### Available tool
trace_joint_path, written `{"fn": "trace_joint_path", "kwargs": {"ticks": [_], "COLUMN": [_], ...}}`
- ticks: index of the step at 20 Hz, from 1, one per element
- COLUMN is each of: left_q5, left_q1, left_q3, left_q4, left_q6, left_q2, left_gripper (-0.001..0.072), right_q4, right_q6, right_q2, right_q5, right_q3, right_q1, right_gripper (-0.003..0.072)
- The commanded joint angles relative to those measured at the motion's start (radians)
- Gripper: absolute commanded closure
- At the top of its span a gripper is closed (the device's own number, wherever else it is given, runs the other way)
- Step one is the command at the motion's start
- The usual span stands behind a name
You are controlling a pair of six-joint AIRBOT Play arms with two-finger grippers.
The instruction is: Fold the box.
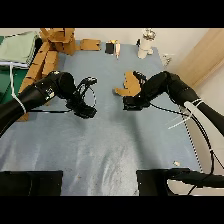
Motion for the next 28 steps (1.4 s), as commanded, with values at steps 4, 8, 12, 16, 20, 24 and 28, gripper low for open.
{"fn": "trace_joint_path", "kwargs": {"ticks": [4, 8, 12, 16, 20, 24, 28], "left_q5": [0.0, 0.0, 0.0, 0.0, 0.002, 0.062, 0.068], "left_q1": [0.0, 0.0, 0.0, 0.0, 0.0, 0.0, 0.0], "left_q3": [-0.001, -0.001, -0.001, -0.001, -0.001, -0.001, -0.001], "left_q4": [0.0, 0.0, 0.0, 0.0, 0.0, 0.0, -0.003], "left_q6": [0.0, 0.0, 0.0, 0.0, 0.0, 0.0, 0.0], "left_q2": [0.001, 0.001, 0.0, 0.001, 0.0, 0.0, 0.0], "left_gripper": [0.0698, 0.0698, 0.0698, 0.0698, 0.0698, 0.0698, 0.0698], "right_q4": [-0.003, -0.076, -0.248, -0.085, 0.132, 0.136, 0.136], "right_q6": [0.001, -0.002, -0.002, -0.039, -0.104, -0.15, -0.176], "right_q2": [0.0, -0.002, -0.098, -0.331, -0.52, -0.629, -0.689], "right_q5": [-0.012, 0.024, 0.032, 0.035, 0.143, 0.213, 0.232], "right_q3": [0.0, 0.02, 0.169, 0.42, 0.586, 0.658, 0.689], "right_q1": [0.003, -0.028, -0.187, -0.447, -0.612, -0.634, -0.632], "right_gripper": [0.0463, 0.0377, 0.0264, 0.0264, 0.0264, 0.0264, 0.0264]}}
